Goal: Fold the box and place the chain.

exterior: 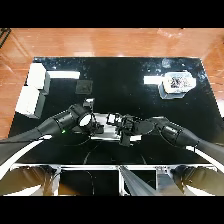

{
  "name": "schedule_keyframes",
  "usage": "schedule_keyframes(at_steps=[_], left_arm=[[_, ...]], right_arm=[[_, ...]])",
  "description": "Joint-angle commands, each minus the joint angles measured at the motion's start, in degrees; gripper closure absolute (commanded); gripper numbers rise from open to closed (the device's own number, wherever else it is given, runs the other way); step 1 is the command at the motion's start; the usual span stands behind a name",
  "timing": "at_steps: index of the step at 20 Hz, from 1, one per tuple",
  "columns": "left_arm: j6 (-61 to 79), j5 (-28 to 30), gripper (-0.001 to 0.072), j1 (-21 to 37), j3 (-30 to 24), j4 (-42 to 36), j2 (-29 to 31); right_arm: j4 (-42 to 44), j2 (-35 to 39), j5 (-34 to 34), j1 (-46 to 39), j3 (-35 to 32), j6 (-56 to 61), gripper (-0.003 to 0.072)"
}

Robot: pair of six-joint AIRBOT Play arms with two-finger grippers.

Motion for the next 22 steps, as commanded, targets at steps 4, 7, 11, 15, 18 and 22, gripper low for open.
schedule_keyframes(at_steps=[4, 7, 11, 15, 18, 22], left_arm=[[-0.1, 0.1, 0.0686, 0.0, 0.0, 0.0, 0.0], [-0.1, 0.1, 0.0686, 0.0, 0.0, 0.0, 0.0], [-0.1, 0.1, 0.0685, 0.0, 0.0, 0.0, 0.0], [-0.1, 0.1, 0.0686, 0.0, 0.0, 0.0, 0.0], [-0.1, 0.1, 0.0685, 0.0, 0.0, 0.0, 0.0], [-0.1, 0.1, 0.0685, 0.0, 0.0, 0.0, 0.0]], right_arm=[[-1.2, 0.0, -2.6, 0.1, 0.0, 0.3, 0.0556], [-1.3, 0.7, -2.7, -0.1, 0.0, 0.3, 0.0556], [-1.9, 3.6, -6.1, -3.0, 0.0, 0.3, 0.0557], [-4.7, 7.2, -17.0, -10.0, 0.0, 0.8, 0.0557], [-5.3, 7.6, -24.0, -15.4, 0.0, 0.8, 0.0557], [-5.1, 6.7, -20.9, -15.9, -0.4, 0.7, 0.0556]])
